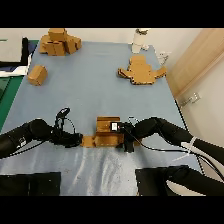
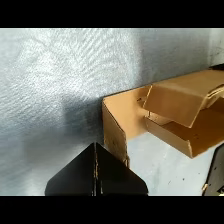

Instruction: Fold the box.

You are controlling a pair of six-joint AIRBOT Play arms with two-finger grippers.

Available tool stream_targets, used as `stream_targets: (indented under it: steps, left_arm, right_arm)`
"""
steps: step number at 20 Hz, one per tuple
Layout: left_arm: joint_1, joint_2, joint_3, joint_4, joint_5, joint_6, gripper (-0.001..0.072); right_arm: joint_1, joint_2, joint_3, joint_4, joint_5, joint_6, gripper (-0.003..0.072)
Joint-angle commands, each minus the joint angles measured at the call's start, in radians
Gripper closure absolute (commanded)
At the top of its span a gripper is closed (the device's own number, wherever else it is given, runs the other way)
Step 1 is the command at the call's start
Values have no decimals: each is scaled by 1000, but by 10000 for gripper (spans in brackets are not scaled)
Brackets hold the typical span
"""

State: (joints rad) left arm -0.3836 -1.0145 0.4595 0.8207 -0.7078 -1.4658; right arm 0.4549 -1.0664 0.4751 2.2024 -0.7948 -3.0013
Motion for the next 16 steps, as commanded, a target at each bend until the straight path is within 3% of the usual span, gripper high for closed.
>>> stream_targets:
  steps: [1,8,12,16]
  left_arm:
    - [-27,-23,3,-10,5,2,696]
    - [-29,-24,3,-19,17,2,696]
    - [-29,-24,16,-129,2,98,696]
    - [-28,-24,43,-126,-17,105,697]
  right_arm:
    - [0,0,-1,0,0,0,117]
    - [0,0,-1,0,0,0,118]
    - [0,0,-1,0,0,0,117]
    - [0,0,-1,0,0,0,117]
